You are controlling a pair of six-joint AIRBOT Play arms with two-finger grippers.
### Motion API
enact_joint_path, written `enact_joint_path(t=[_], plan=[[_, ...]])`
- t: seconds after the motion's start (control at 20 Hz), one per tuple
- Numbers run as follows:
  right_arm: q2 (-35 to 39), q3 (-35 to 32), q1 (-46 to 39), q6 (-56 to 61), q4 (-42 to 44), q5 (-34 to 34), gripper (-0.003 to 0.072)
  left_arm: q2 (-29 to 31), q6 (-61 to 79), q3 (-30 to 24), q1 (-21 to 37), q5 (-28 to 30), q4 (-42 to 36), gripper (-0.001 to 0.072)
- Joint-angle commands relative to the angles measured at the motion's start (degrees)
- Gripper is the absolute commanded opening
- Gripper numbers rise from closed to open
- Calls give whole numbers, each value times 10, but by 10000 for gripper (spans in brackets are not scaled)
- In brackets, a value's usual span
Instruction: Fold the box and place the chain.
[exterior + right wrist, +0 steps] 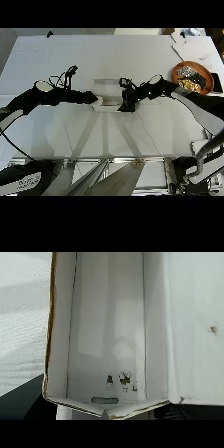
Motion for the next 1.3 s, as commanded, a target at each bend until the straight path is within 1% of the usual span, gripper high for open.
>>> enact_joint_path(t=[0.0,0.15,0.4,0.5,0.75,0.85,1.05,1.25], plan=[[0,1,0,0,0,0,530,0,-2,0,-11,22,0,481],[0,1,0,0,0,0,530,0,-6,0,-18,32,7,480],[0,1,0,0,0,0,530,0,-71,0,-25,42,101,480],[0,1,0,0,0,0,530,-3,-73,0,-30,45,102,480],[0,1,0,0,0,0,530,-3,-93,0,-47,75,105,479],[0,1,0,0,0,0,530,-3,-94,0,-47,78,119,468],[0,1,0,0,0,0,530,-3,-94,0,-47,76,127,461],[0,1,0,0,0,0,530,-3,-124,14,-50,53,134,459]])
